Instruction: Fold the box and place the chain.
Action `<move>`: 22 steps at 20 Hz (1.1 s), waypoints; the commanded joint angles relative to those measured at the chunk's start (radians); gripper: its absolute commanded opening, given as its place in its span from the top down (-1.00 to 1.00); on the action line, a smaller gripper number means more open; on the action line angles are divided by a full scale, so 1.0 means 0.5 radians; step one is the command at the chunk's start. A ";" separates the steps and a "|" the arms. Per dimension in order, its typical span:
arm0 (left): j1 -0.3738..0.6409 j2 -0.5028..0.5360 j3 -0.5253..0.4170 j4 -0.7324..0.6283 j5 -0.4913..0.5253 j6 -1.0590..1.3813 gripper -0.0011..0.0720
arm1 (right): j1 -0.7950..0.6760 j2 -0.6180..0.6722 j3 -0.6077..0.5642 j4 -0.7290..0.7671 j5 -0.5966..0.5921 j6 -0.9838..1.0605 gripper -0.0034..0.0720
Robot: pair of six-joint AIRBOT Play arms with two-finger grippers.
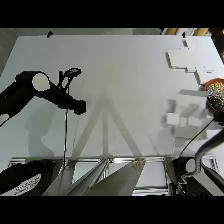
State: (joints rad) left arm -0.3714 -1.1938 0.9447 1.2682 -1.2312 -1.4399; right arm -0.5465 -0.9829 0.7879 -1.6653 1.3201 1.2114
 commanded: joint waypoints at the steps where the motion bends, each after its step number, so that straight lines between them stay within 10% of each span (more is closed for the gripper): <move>1: -0.001 0.001 0.000 0.000 0.000 0.000 -0.78 | 0.326 0.278 -0.169 0.522 0.137 -0.045 0.87; 9: -0.001 0.001 0.000 -0.005 -0.002 0.000 -0.78 | 1.006 0.997 -0.705 0.810 -0.101 0.251 0.87; 22: -0.001 -0.002 0.000 -0.082 0.517 0.211 -0.78 | 1.161 0.999 -0.706 0.813 -0.132 0.247 0.86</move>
State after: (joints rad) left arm -0.3714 -1.1942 0.9443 1.2533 -1.0386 -1.3888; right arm 0.0303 -0.4847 0.4358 -1.2606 1.2564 1.3350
